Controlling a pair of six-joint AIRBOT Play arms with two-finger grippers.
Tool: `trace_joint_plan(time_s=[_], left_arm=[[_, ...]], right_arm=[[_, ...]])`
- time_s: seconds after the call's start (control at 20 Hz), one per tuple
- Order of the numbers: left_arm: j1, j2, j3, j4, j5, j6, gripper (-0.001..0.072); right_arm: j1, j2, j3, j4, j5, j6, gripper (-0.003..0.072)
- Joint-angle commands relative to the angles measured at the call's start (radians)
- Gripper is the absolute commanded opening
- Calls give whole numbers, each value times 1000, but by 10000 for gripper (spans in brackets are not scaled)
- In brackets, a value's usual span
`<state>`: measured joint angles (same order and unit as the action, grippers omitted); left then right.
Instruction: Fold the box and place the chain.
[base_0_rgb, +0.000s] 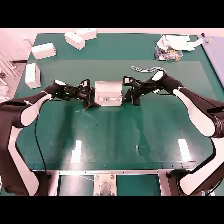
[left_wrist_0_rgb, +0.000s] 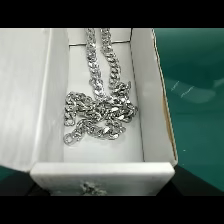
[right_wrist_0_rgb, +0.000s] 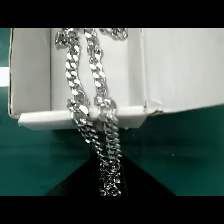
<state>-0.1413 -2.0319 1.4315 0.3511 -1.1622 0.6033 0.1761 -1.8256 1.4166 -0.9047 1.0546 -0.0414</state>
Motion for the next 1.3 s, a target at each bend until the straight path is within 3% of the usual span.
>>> trace_joint_plan(time_s=[0.0, 0.55, 0.7, 0.9, 1.25], left_arm=[[1, 1, 1, 0, 1, 0, 495], [1, 1, 1, 0, 0, 0, 495], [1, 1, 1, 0, 1, 0, 494], [1, 1, 1, 0, 1, 0, 495], [1, 1, 1, 0, 1, 0, 495]], right_arm=[[1, 76, 3, 21, 19, 68, 4], [18, 384, 4, 56, 0, 200, 4], [63, 459, 59, 77, -24, 266, 3], [148, 475, 167, 78, -41, 323, 3], [234, 444, 174, 74, -89, 430, 2]])
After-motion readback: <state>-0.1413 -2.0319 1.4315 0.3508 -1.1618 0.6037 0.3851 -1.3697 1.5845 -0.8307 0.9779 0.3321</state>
